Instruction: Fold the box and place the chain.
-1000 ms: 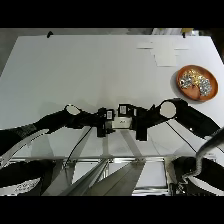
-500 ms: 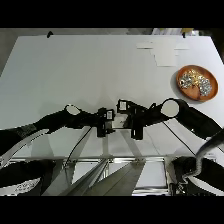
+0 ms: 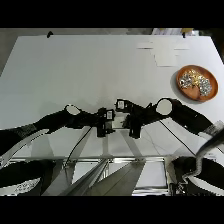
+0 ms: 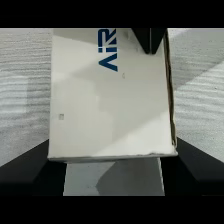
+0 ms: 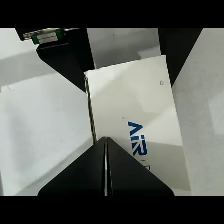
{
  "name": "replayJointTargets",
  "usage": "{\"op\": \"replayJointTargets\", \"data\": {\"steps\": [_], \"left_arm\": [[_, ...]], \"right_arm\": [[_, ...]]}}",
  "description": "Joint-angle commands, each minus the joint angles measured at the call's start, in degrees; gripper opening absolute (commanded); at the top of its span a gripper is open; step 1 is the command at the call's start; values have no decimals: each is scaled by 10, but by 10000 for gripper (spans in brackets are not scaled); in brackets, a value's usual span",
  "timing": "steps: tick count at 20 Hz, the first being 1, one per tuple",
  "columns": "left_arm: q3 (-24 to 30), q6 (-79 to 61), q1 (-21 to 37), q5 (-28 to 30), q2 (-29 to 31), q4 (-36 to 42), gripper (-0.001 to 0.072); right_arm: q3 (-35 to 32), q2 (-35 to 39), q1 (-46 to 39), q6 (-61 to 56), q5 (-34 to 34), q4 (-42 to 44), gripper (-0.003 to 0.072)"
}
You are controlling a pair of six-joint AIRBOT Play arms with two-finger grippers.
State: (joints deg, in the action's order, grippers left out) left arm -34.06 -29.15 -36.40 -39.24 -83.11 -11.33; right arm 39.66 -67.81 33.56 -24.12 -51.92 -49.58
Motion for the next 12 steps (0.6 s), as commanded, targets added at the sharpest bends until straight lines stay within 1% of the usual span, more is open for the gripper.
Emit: {"op": "replayJointTargets", "data": {"steps": [1,7,9,12], "left_arm": [[0,0,0,0,0,0,97],[0,0,0,0,0,0,97],[0,0,0,0,0,0,97],[0,0,0,0,0,0,97]], "right_arm": [[0,-7,0,0,-5,-14,16],[0,2,0,0,1,-21,17],[0,25,-1,-2,13,-25,17],[0,78,-34,-78,12,-60,17]]}}
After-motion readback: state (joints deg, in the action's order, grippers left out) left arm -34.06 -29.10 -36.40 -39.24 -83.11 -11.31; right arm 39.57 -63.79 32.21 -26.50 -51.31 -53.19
